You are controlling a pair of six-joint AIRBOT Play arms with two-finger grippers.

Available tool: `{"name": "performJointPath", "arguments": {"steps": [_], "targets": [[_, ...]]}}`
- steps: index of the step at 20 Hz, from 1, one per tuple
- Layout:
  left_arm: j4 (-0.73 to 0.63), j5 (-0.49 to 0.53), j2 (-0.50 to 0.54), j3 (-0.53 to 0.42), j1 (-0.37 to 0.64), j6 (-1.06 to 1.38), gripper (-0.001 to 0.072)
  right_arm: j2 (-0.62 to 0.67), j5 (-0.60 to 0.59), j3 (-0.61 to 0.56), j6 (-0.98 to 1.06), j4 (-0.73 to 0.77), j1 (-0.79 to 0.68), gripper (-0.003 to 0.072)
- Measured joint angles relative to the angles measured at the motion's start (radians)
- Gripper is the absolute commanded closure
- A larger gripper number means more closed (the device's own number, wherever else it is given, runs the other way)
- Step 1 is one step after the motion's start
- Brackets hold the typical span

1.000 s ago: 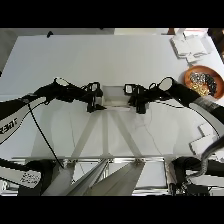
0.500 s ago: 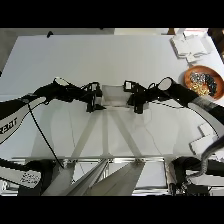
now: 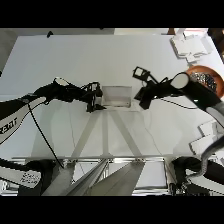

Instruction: Fold the box and place the chain.

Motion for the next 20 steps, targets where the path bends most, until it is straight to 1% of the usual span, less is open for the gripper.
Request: {"name": "performJointPath", "arguments": {"steps": [2,5,9,11,15,20], "targets": [[0.0,0.0,0.0,0.0,0.0,0.0,0.0373,0.049,0.029,0.0,0.108,-0.06,-0.067,0.0679],[0.0,0.0,0.0,0.0,0.0,0.0,0.0373,0.079,0.072,-0.015,0.301,-0.109,-0.198,0.0679],[0.0,0.0,0.0,0.0,0.0,0.0,0.0373,0.078,0.078,-0.101,0.458,-0.122,-0.318,0.0683],[0.0,0.0,0.0,0.0,0.0,0.0,0.0373,0.056,0.063,-0.147,0.49,-0.074,-0.343,0.0683],[0.0,0.0,0.0,0.0,0.0,0.0,0.0373,-0.018,0.046,-0.199,0.462,0.103,-0.358,0.0683],[0.0,0.0,0.0,0.0,0.0,0.0,0.0373,-0.117,0.017,-0.216,0.422,0.235,-0.301,0.0684]]}}
